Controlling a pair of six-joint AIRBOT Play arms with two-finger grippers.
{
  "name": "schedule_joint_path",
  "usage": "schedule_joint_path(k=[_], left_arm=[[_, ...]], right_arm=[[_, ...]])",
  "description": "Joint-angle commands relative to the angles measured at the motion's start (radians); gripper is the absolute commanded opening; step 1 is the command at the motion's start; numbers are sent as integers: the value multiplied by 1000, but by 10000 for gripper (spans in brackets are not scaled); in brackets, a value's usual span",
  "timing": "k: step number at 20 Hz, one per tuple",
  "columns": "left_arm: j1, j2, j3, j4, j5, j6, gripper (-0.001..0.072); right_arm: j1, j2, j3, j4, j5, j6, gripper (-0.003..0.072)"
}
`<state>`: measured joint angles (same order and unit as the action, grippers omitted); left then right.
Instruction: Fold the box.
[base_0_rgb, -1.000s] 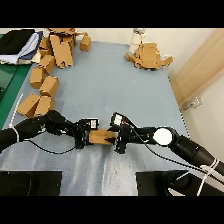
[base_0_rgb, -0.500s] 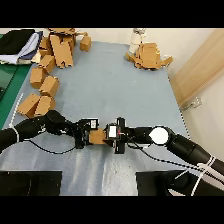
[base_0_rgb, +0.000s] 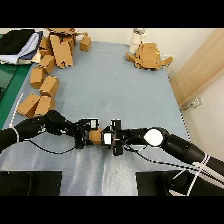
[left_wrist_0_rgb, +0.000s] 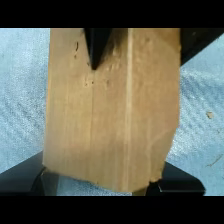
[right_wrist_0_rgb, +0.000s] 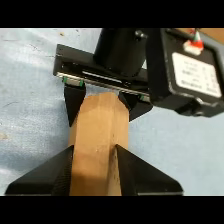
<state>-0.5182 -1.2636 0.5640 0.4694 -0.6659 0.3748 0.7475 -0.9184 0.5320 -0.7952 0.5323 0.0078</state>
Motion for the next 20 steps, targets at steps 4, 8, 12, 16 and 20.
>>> schedule_joint_path(k=[4, 8, 12, 16, 20], left_arm=[[0, 0, 0, 1, -6, 0, 532], [0, 0, 0, 1, -8, 0, 532], [0, 0, 0, 1, -8, 0, 531], [0, 0, 0, 1, -8, 0, 531], [0, 0, 0, 2, -8, 0, 532]], right_arm=[[3, 60, 1, 18, 34, -5, 424], [3, 135, 1, 18, 36, 123, 478], [1, 161, 1, 18, 14, 127, 478], [-10, 156, 1, 17, -124, 126, 478], [-16, 106, 1, 18, -165, 126, 478]])
